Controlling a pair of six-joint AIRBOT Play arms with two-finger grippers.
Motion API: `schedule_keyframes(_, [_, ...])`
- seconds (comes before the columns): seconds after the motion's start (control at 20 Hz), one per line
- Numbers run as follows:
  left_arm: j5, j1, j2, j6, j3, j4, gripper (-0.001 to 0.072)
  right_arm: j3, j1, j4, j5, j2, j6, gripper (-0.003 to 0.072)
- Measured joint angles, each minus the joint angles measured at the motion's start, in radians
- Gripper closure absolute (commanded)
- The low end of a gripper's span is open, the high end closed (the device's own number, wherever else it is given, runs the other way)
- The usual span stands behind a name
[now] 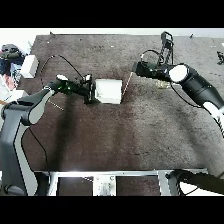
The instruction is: Fold the box and place the chain.
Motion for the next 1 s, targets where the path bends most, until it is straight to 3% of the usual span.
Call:
schedule_keyframes(0.2, [0.000, 0.000, 0.000, 0.000, 0.000, 0.000, 0.0355, 0.000, 0.104, 0.013, -0.012, 0.046, -0.007, 0.0674])
schedule_keyframes(0.65, [0.000, 0.000, 0.000, 0.000, 0.000, 0.000, 0.0355, 0.024, 0.238, 0.050, -0.156, 0.064, -0.015, 0.0674])
schedule_keyframes(1.0, [0.000, 0.000, 0.000, 0.000, 0.000, 0.000, 0.0356, 0.041, 0.249, 0.037, -0.112, 0.016, -0.022, 0.0674])
